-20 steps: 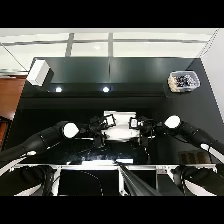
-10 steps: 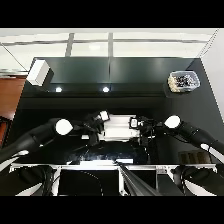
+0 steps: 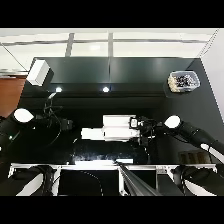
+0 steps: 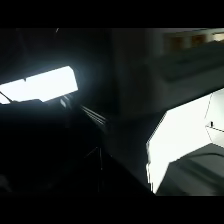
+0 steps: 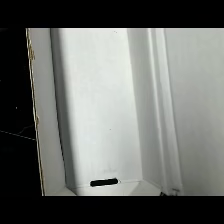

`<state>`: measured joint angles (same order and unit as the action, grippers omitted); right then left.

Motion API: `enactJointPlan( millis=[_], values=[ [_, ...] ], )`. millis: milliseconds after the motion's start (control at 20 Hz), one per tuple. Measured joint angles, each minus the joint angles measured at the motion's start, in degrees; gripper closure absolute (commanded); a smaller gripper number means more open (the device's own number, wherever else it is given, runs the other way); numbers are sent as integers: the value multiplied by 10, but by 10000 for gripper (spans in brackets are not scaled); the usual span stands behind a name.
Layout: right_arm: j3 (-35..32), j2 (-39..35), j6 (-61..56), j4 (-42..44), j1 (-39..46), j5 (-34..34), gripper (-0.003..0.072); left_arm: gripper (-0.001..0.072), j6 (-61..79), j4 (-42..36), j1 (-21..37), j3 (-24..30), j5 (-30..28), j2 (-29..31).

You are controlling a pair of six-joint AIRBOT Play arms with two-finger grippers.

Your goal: Fold the box and place the chain.

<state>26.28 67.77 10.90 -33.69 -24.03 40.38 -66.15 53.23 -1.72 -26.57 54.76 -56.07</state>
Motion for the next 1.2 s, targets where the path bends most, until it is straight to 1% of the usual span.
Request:
enactJointPlan(
  millis=[100,250,350,450,650,700,800,850,1100,1200],
  values=[
    [0,0,0,0,0,0,201,679,-40,-42,26,32,16,-16],
    [0,0,0,0,0,0,201,681,-7,-138,27,64,30,-57],
    [0,0,0,0,0,0,201,681,29,-199,7,71,31,-88],
    [0,0,0,0,0,0,201,682,58,-242,-23,69,28,-117],
    [0,0,0,0,0,0,201,681,110,-279,-81,37,27,-150],
    [0,0,0,0,0,0,201,649,118,-282,-90,26,27,-153],
    [0,0,0,0,0,0,201,140,129,-283,-102,4,34,-157],
    [0,0,0,0,0,0,201,-7,132,-281,-106,-6,42,-158],
    [0,0,0,0,0,0,201,-3,136,-267,-118,-53,75,-159],
    [0,0,0,0,0,0,201,0,126,-263,-137,-66,77,-158]
  ],
)
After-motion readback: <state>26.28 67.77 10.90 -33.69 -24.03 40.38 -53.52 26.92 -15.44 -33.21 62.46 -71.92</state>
